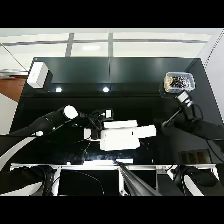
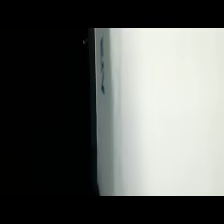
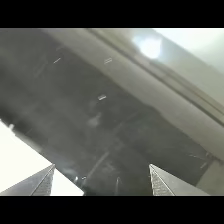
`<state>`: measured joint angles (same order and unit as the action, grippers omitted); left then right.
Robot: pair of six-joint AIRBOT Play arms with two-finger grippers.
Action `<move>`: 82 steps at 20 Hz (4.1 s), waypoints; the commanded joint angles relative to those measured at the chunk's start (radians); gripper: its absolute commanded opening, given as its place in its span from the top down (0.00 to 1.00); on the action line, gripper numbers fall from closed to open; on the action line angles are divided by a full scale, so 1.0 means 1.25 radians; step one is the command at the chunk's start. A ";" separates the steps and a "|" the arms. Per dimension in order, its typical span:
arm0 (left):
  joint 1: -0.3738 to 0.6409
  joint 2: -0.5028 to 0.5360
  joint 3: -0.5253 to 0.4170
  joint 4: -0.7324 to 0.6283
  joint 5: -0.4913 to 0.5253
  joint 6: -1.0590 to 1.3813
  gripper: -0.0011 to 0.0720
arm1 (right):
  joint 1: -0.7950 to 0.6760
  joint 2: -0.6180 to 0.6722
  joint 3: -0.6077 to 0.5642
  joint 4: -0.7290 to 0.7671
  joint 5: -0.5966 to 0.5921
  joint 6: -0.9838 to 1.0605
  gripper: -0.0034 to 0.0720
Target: Fold the box and place the chain.
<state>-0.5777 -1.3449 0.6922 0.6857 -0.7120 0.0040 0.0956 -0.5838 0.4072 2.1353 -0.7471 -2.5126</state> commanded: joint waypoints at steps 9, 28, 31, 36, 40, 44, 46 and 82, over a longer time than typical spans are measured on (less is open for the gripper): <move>0.007 -0.028 0.000 0.010 0.027 0.026 0.95 | 0.140 -0.036 -0.090 0.003 -0.014 -0.224 0.02; 0.006 -0.028 0.000 0.010 0.023 0.034 0.95 | 0.390 -0.187 -0.089 0.077 0.096 -0.345 0.02; 0.006 -0.028 0.000 0.010 0.023 0.034 0.95 | 0.406 -0.199 -0.089 0.076 0.117 -0.335 0.02; 0.006 -0.028 0.000 0.010 0.022 0.034 0.95 | 0.406 -0.200 -0.082 0.075 0.124 -0.308 0.02; 0.006 -0.028 0.000 0.010 0.013 0.033 0.95 | 0.402 -0.200 -0.038 0.019 0.126 -0.235 0.01; 0.005 -0.026 0.000 0.010 -0.016 0.033 0.95 | 0.398 -0.200 0.013 -0.021 0.123 -0.189 0.01; 0.005 -0.024 0.000 0.009 -0.023 0.033 0.95 | 0.395 -0.200 0.032 -0.021 0.123 -0.169 0.01; 0.006 -0.016 0.020 0.061 -0.041 0.033 0.95 | 0.348 -0.405 0.050 0.194 0.060 -0.379 0.02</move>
<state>-0.5716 -1.3663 0.7162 0.7616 -0.7662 0.0460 0.5304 -1.0817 0.4702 2.3814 -0.6815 -2.9856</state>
